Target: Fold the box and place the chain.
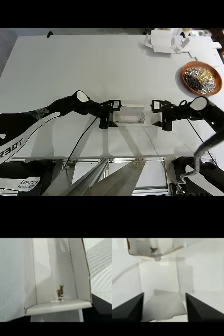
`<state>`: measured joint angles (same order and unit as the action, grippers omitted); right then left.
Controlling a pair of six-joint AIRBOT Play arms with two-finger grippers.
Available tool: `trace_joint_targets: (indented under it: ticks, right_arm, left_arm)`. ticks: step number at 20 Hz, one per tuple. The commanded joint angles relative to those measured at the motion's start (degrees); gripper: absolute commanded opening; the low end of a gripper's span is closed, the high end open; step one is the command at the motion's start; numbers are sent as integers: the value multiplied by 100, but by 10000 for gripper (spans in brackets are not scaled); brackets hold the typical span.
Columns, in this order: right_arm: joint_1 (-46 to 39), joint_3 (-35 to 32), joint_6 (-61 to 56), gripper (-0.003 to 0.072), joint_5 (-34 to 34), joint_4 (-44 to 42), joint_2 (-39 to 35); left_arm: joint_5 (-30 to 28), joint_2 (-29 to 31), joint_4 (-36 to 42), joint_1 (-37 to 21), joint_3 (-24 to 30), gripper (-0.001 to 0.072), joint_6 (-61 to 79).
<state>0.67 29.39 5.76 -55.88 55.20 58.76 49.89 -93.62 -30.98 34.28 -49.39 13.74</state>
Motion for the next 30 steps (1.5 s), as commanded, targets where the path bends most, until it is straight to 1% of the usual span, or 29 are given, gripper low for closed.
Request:
trace_joint_targets:
  ticks: [1,2,3,5,6,8,9,10,11,12,13,14,16,17,18,20,26,30]
  right_arm:
    - [-131,7,-74,313,-643,-1309,-553]
    - [-133,7,291,106,-872,-2052,-568]
    - [-125,4,682,21,-1117,-2645,-566]
    - [94,4,973,21,-892,-3475,-551]
    - [275,4,981,21,-568,-3716,-498]
    - [634,4,979,21,92,-3790,-289]
    - [739,4,977,21,260,-3742,-179]
    - [754,4,975,22,258,-3635,-125]
    - [739,7,922,51,210,-3401,-142]
    - [675,7,730,309,151,-3005,-201]
    - [573,7,321,425,149,-2583,-264]
    - [428,7,-44,424,96,-2140,-334]
    - [68,4,-492,394,-199,-1502,-439]
    - [-81,4,-584,379,-216,-1453,-485]
    - [-197,4,-592,325,-271,-1451,-503]
    - [-251,-7,-597,294,-328,-1335,-494]
    - [-251,-284,-573,294,-223,-1469,-494]
    - [-251,-411,-577,288,-214,-1331,-494]
  left_arm:
    - [-35,-4,11,2,-4,211,-4]
    - [-31,-4,11,2,-4,211,-4]
    - [-33,-4,11,4,-4,211,-4]
    - [-35,-4,11,2,-4,211,-4]
    - [-35,-4,11,4,-4,211,-4]
    - [-22,-4,11,2,-4,211,-4]
    - [-22,-4,11,4,-4,211,-4]
    - [-11,-4,11,4,-4,211,-4]
    - [-15,-4,11,2,-4,211,-4]
    - [-17,-4,11,2,-4,211,-4]
    - [-15,-4,13,4,-4,211,-4]
    - [-15,-4,11,2,-4,211,-4]
    - [-15,-4,11,2,-4,211,-4]
    - [-17,-4,11,4,-4,211,-4]
    - [-17,-4,13,2,-4,211,-4]
    - [-13,-4,11,4,-4,211,-4]
    - [-15,-4,11,2,-4,211,-4]
    - [-15,-4,13,2,-4,211,-4]
